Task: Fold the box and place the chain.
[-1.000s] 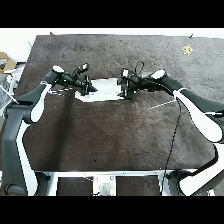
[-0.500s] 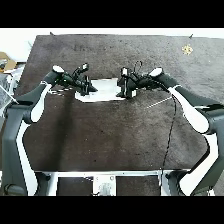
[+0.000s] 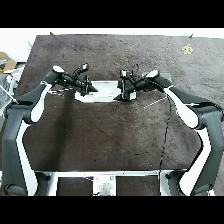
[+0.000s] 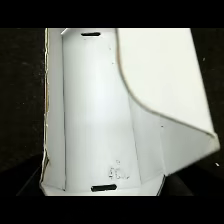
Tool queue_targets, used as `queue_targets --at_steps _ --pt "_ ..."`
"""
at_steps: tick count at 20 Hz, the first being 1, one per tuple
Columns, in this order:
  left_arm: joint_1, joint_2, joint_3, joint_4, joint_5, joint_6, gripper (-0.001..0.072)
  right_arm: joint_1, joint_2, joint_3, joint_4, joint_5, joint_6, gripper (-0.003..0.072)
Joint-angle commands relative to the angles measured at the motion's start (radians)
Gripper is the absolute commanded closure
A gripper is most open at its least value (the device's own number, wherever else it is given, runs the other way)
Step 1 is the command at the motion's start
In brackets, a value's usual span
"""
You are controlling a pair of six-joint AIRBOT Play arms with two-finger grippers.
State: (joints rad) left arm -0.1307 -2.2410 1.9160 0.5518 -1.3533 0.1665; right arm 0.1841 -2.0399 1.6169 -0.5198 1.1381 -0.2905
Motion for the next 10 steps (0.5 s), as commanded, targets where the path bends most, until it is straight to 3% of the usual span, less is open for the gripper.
queue_targets --at_steps 1,10 --pt "0.000 0.000 0.001 -0.004 0.004 -0.001 0.0696 0.000 -0.044 0.037 0.034 0.048 -0.001 0.0046" --pt "0.000 0.000 0.001 -0.006 0.004 -0.001 0.0696 0.000 -0.089 0.050 0.023 0.051 -0.004 0.0055"
